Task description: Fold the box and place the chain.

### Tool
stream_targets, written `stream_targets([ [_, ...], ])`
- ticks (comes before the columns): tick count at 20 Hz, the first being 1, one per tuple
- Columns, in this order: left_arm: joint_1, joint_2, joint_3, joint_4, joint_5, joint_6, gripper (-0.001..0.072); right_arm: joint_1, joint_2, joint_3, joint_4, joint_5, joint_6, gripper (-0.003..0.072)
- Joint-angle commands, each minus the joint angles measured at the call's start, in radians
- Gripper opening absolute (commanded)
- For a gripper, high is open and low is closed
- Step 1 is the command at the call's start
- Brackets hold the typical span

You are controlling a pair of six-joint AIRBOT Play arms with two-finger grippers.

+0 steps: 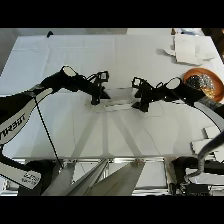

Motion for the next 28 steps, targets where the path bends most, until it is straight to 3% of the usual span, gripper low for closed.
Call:
stream_targets([
  [1, -0.001, 0.000, 0.000, 0.000, -0.001, 0.000, 0.0015, -0.003, -0.001, 0.008, 0.045, -0.002, -0.050, 0.0529],
  [7, -0.001, 0.000, 0.000, 0.000, -0.002, 0.000, 0.0015, -0.044, -0.007, 0.019, 0.060, 0.011, -0.106, 0.0529],
  [13, -0.001, 0.000, 0.000, 0.000, -0.001, 0.000, 0.0015, -0.048, -0.064, 0.076, 0.061, 0.109, -0.144, 0.0529],
  [25, -0.001, 0.000, 0.000, 0.000, -0.001, 0.000, 0.0015, -0.068, -0.168, 0.171, 0.082, 0.195, -0.202, 0.0529],
  [28, -0.001, 0.000, 0.000, 0.000, -0.001, 0.000, 0.0015, -0.065, -0.168, 0.171, 0.077, 0.283, -0.220, 0.0529],
])
